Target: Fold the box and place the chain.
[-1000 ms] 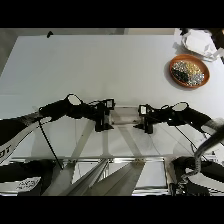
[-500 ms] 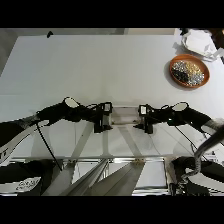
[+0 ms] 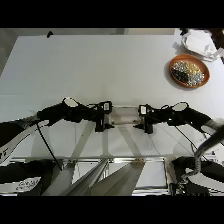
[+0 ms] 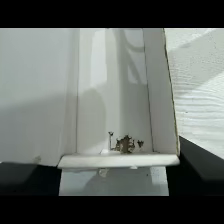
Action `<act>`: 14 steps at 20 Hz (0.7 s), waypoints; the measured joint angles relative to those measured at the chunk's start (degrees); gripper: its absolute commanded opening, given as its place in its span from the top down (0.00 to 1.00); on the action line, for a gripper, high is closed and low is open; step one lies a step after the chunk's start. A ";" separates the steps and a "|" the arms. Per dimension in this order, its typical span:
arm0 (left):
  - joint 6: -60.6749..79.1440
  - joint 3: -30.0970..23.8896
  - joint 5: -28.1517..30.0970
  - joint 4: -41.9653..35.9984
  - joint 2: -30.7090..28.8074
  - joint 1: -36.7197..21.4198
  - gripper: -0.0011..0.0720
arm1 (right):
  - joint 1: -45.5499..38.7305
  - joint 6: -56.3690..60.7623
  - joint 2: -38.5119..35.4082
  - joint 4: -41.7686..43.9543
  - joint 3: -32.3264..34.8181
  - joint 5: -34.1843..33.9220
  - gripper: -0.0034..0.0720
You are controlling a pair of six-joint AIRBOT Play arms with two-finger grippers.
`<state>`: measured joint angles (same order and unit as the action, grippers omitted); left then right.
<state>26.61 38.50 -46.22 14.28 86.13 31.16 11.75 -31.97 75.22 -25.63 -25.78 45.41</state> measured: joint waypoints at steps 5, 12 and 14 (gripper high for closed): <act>0.35 -0.02 -0.04 -0.59 0.11 0.00 0.37 | 0.00 0.00 0.00 0.00 0.00 -0.04 0.41; 0.50 -0.04 -0.15 -0.59 0.11 0.00 0.56 | 0.00 0.00 0.00 0.00 -0.02 0.00 0.41; 0.48 -0.04 -0.17 -0.57 0.13 0.00 0.56 | 0.00 0.00 0.00 0.00 0.00 0.02 0.41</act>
